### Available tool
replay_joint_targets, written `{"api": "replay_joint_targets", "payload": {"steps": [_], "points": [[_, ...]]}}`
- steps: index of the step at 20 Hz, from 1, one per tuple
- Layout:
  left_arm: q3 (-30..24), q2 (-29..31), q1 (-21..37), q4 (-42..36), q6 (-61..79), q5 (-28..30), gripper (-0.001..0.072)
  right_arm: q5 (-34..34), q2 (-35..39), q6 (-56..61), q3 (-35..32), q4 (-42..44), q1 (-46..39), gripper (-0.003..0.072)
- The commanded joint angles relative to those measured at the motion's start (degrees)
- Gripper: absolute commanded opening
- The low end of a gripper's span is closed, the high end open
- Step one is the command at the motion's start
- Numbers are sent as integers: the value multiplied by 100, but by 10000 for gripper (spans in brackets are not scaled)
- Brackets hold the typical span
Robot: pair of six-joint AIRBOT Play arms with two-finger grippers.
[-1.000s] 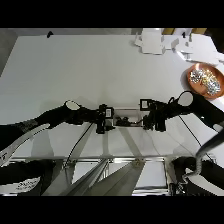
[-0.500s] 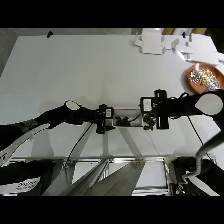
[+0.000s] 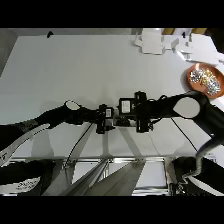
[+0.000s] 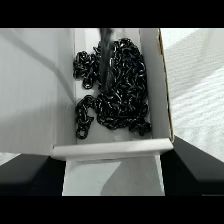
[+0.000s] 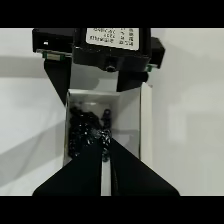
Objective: Fold the box and place the chain.
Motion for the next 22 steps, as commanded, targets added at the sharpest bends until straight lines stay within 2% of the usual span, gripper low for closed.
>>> {"api": "replay_joint_targets", "payload": {"steps": [1, 2, 3, 5, 11, 13, 16, 19, 22], "points": [[0, 4, 0, 0, 0, 0, 133, -44, -623, 142, 9, 11, 74, 125], [0, 4, 0, 2, 0, 0, 133, -55, -697, 140, 9, -13, 68, 152], [0, 4, 0, 0, 0, 0, 133, -66, -688, 140, 9, -85, 68, 228], [0, 4, 0, 0, 0, 0, 133, 22, -503, 142, 11, -138, -72, 268], [0, 4, 0, 0, 0, 0, 133, 1207, 374, 140, 7, -352, -1565, 264], [0, 4, 0, 0, 0, 0, 133, 1453, 341, 109, -90, -463, -2116, 219], [0, 4, 0, 0, 0, 0, 133, 1272, 151, -378, -437, -463, -2573, 219], [0, 4, -2, 0, 0, 0, 133, 1257, -317, -1040, -693, -382, -2616, 220], [0, 7, 0, 0, 0, 2, 133, 1228, -855, -1458, -774, 70, -2614, 221]]}}
